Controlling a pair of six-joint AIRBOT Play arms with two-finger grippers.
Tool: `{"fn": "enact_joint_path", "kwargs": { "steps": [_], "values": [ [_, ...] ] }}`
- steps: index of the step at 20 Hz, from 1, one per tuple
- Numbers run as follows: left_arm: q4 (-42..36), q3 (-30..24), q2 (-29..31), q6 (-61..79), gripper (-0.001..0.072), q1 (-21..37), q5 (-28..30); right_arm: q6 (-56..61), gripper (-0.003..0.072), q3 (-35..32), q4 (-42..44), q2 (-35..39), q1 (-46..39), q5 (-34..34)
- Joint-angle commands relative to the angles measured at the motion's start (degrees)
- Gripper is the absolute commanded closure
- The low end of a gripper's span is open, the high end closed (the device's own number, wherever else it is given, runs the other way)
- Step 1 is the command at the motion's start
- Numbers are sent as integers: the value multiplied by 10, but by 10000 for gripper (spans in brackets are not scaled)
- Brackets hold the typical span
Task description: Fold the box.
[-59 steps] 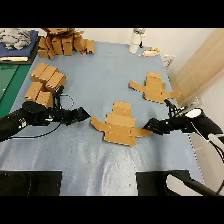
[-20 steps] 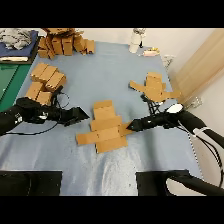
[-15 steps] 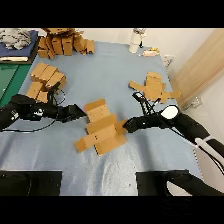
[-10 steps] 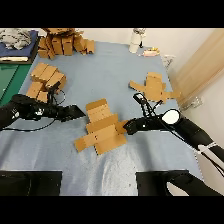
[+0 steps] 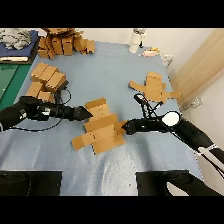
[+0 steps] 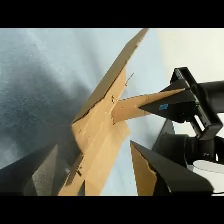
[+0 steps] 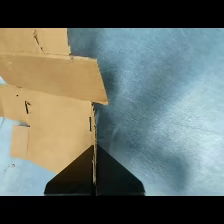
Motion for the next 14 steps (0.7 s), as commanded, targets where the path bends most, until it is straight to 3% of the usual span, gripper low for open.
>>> {"fn": "enact_joint_path", "kwargs": {
  "steps": [1,5,7,12,13,14],
  "values": [
    [-40,5,-31,45,13,-23,-2,33,683,0,37,-1,1,14],
    [-58,42,-76,68,14,-38,-3,70,683,0,26,-3,1,20],
    [-59,67,-95,70,203,-44,-5,76,683,0,25,-3,1,20],
    [-59,88,-106,76,211,-51,-12,125,683,0,-18,-10,1,15],
    [-59,88,-108,76,262,-51,-12,125,683,0,-18,-15,1,16],
    [-57,88,-109,80,356,-51,-14,125,683,0,-17,-22,1,16]
  ]
}}
